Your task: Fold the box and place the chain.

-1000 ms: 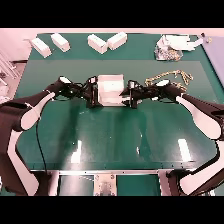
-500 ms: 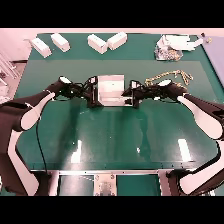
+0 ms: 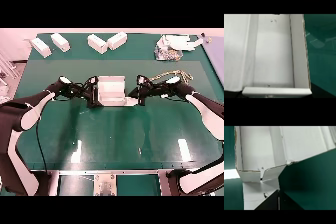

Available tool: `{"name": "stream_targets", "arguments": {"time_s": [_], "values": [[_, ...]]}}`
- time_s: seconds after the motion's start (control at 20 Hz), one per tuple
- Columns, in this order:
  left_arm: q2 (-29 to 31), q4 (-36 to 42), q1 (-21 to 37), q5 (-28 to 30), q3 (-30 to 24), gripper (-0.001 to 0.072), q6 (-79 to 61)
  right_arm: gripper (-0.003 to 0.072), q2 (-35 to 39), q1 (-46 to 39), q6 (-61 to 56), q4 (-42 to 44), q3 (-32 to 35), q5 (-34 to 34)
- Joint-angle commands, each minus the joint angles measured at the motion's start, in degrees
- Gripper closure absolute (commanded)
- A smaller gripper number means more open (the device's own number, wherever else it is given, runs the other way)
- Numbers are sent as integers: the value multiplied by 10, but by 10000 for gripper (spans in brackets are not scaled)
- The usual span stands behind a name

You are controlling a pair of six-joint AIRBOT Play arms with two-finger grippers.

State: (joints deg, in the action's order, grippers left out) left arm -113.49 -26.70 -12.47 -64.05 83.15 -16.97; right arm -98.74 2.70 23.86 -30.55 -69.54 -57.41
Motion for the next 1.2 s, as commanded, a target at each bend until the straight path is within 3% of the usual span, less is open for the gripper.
{"name": "stream_targets", "arguments": {"time_s": [0.0, 0.4, 0.6, 0.75, 1.15], "values": [[0, -1, 0, 0, 0, 141, 0, 676, 29, -15, -78, -12, -3, 4], [0, -1, 0, 0, 0, 141, 0, 679, 112, -103, -490, -22, -7, 4], [0, -1, 0, 0, 0, 141, 0, 680, 111, -140, -621, -111, -2, -22], [0, -1, 0, 0, 0, 141, 0, 680, 106, -142, -649, -144, 25, -21], [0, -1, 0, 0, 0, 141, 0, 680, 43, -99, -652, -68, 68, -20]]}}
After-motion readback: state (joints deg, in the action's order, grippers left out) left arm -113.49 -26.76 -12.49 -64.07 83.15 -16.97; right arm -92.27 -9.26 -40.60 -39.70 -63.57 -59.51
